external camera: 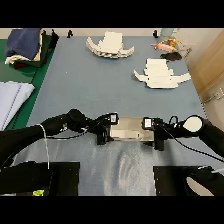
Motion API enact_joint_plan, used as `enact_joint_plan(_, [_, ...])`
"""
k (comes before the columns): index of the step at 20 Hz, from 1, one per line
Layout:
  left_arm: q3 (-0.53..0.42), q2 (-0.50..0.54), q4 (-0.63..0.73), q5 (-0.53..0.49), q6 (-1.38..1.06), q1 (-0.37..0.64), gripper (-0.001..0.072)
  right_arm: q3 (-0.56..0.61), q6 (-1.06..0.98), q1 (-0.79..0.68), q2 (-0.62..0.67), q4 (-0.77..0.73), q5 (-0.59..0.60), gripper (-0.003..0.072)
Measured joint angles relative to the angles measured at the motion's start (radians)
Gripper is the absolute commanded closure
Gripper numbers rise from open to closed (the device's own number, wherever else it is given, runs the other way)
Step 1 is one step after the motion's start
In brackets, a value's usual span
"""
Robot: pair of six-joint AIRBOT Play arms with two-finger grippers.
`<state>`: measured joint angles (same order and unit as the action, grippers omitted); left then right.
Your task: Fold the box.
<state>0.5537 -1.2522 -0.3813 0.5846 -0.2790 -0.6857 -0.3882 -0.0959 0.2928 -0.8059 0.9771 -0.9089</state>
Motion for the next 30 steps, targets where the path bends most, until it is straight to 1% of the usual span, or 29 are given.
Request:
enact_joint_plan(3, [0.000, 0.000, 0.000, 0.001, 0.000, 0.000, 0.0103, 0.000, -0.123, 0.000, 0.076, 0.038, -0.012, -0.0031])
enact_joint_plan(5, [0.000, 0.000, 0.000, 0.001, 0.000, 0.000, 0.0103, 0.000, -0.280, 0.000, 0.122, 0.010, -0.042, -0.0030])
enact_joint_plan(9, [0.000, 0.000, 0.000, 0.001, 0.000, 0.000, 0.0103, 0.000, -0.811, 0.000, 0.170, -0.130, -0.071, -0.0026])
enact_joint_plan(10, [0.000, 0.000, -0.001, 0.001, 0.000, 0.000, 0.0102, 0.000, -0.925, 0.000, 0.174, -0.169, -0.071, 0.0072])
enact_joint_plan(11, [0.000, 0.000, -0.001, 0.001, 0.000, 0.000, 0.0103, 0.000, -1.006, 0.001, 0.174, -0.202, -0.070, 0.0193])
enact_joint_plan(14, [0.000, 0.000, 0.000, 0.002, 0.000, 0.000, 0.0102, 0.001, -1.161, 0.002, 0.163, -0.274, -0.040, 0.0285])
enact_joint_plan(15, [0.000, 0.000, -0.001, 0.002, 0.000, 0.000, 0.0102, 0.001, -1.198, 0.002, 0.153, -0.300, -0.028, 0.0286])
enact_joint_plan(16, [0.000, 0.000, -0.001, 0.002, 0.000, 0.000, 0.0103, 0.001, -1.230, 0.002, 0.142, -0.325, -0.013, 0.0287])
enact_joint_plan(18, [0.000, 0.000, -0.001, 0.002, 0.000, 0.000, 0.0103, 0.001, -1.275, 0.002, 0.113, -0.372, 0.031, 0.0492])
enact_joint_plan(20, [0.000, 0.000, -0.001, 0.002, 0.000, 0.000, 0.0103, -0.007, -1.265, 0.006, 0.070, -0.451, 0.064, 0.0492])
enact_joint_plan(22, [0.000, 0.000, 0.000, 0.002, 0.000, 0.000, 0.0103, -0.034, -1.178, 0.017, 0.018, -0.521, 0.084, 0.0491])
enact_joint_plan(24, [0.000, 0.000, -0.001, 0.002, 0.000, 0.000, 0.0103, -0.084, -1.103, 0.023, -0.053, -0.550, 0.114, 0.0491])
enact_joint_plan(30, [0.000, 0.000, 0.000, 0.002, 0.001, 0.000, 0.0103, -0.247, -1.006, 0.032, -0.344, -0.476, 0.155, 0.0492])
